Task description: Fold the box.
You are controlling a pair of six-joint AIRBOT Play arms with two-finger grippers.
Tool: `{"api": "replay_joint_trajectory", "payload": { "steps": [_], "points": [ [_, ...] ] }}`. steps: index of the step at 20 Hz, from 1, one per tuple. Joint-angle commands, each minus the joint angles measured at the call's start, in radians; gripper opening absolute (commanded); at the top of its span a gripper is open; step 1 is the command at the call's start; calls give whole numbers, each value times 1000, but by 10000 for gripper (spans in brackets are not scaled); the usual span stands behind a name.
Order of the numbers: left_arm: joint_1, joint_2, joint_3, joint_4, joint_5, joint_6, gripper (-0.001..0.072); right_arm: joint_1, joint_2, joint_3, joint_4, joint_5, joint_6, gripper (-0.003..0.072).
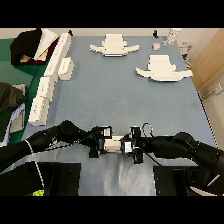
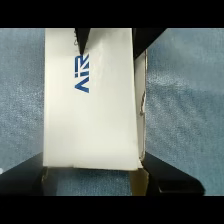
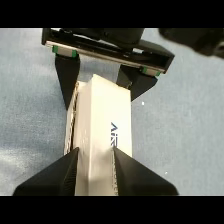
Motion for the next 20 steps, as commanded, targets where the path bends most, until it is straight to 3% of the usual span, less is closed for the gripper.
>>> {"api": "replay_joint_trajectory", "payload": {
  "steps": [1,4,6,9,10,12,13,16,20],
  "points": [
    [0,0,0,-1,0,-4,455,1,14,1,8,-11,0,390],
    [0,0,0,-2,0,-4,455,1,64,1,8,-12,1,391],
    [0,0,0,-2,0,-4,454,1,102,1,14,-12,3,473],
    [0,0,0,-2,0,-4,454,-2,154,-2,79,-6,156,467],
    [0,0,0,-2,0,-4,454,-2,161,-5,103,1,266,428],
    [0,0,0,-2,0,-4,455,-1,162,-31,183,56,404,119],
    [0,0,0,-2,0,-4,455,1,162,-55,235,110,426,19],
    [0,0,0,-2,0,-4,454,60,162,-134,257,305,555,5],
    [0,0,0,-1,0,-4,455,156,158,-216,254,471,630,5]
  ]
}}
